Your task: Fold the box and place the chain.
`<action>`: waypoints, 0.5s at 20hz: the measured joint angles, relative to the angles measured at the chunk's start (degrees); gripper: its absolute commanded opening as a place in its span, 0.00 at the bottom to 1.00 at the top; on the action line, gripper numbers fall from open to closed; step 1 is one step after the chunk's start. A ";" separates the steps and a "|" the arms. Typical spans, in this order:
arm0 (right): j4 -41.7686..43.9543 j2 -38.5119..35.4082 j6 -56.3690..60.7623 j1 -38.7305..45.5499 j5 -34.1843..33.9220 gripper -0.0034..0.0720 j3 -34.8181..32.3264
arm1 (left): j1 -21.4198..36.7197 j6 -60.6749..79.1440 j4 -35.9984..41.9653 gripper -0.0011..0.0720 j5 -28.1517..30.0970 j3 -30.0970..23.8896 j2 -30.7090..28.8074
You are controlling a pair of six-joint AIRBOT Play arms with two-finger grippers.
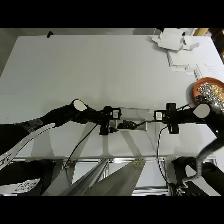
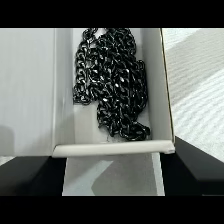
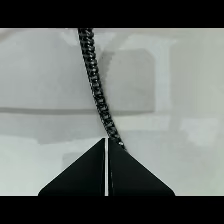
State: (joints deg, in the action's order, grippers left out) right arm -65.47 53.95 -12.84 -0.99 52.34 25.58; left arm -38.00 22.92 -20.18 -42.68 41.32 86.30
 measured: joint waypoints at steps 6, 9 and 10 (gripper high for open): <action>1.64 -3.93 1.92 -1.97 1.84 0.29 0.00 | 0.00 0.00 0.02 0.36 0.02 0.00 0.00; 1.73 -2.95 2.32 -2.40 0.61 0.29 0.00 | 0.00 0.00 0.00 0.36 0.00 0.00 0.00; 1.44 -2.49 2.32 -2.47 0.17 0.29 0.00 | 0.00 0.00 0.02 0.36 0.02 0.00 0.00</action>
